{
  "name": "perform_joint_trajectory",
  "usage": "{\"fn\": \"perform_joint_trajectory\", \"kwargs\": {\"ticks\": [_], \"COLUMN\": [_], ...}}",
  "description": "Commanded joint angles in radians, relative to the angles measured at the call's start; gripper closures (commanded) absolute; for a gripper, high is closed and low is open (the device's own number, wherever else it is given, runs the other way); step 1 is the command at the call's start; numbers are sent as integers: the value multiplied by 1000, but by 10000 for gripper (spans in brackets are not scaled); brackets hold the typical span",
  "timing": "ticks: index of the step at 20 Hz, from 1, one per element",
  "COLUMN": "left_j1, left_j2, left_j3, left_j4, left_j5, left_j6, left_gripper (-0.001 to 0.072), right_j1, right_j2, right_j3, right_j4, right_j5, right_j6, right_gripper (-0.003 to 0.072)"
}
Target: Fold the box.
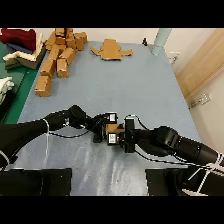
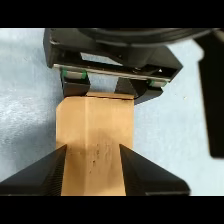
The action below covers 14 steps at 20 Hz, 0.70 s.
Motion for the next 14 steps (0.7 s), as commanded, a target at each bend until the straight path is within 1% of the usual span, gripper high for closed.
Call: {"fn": "perform_joint_trajectory", "kwargs": {"ticks": [1,6,11,14], "left_j1": [-1,-1,-1,-1], "left_j2": [0,0,0,0], "left_j3": [0,0,0,0], "left_j4": [0,0,0,0], "left_j5": [0,0,0,0], "left_j6": [0,0,0,0], "left_gripper": [309,309,309,309], "right_j1": [0,0,0,0], "right_j2": [-27,-20,31,47], "right_j3": [0,1,1,2], "right_j4": [-68,-80,-83,-112], "right_j5": [24,34,37,58], "right_j6": [9,16,16,17], "right_gripper": [166,166,167,167]}}
